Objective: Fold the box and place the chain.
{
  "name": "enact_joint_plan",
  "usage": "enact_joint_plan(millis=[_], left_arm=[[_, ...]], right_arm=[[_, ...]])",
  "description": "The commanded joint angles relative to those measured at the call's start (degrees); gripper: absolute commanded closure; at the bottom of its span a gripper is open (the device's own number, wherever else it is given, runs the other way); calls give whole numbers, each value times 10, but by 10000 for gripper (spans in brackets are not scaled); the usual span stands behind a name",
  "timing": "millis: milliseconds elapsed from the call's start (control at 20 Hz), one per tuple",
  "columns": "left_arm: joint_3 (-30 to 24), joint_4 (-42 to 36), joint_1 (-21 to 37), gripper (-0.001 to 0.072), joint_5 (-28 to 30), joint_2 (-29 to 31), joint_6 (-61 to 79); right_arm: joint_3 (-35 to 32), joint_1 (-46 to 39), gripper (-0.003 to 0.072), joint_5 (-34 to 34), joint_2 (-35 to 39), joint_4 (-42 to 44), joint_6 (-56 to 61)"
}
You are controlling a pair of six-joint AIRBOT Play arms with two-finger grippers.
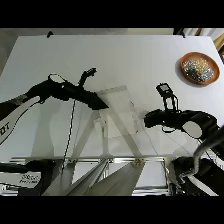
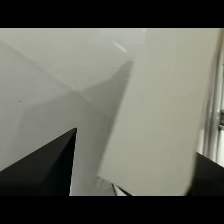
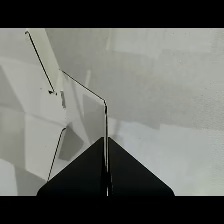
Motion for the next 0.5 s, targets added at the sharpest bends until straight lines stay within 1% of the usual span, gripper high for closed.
enact_joint_plan(millis=[0, 50, 150, 250, 300, 350, 400, 450], left_arm=[[0, 2, -4, 201, -4, -9, 22], [0, 12, -12, 201, -23, -11, 22], [0, 26, -31, 202, -27, -20, 23], [0, 26, -45, 241, -21, -26, 34], [0, 26, -47, 309, -16, -26, 37], [0, 27, -45, 323, -13, -26, 40], [0, 29, -42, 358, -13, -26, 45], [0, 30, -37, 422, -13, -26, 47]], right_arm=[[0, 1, 677, 0, 0, 0, 0], [0, 1, 677, 0, 0, 0, 0], [0, 1, 677, 3, 0, 4, 0], [0, 1, 677, 8, 0, 11, 0], [0, 1, 677, 9, 0, 11, 0], [0, 1, 677, 9, 0, 11, 0], [0, 1, 677, 9, 0, 12, 0], [0, 1, 677, 9, 0, 12, 0]])
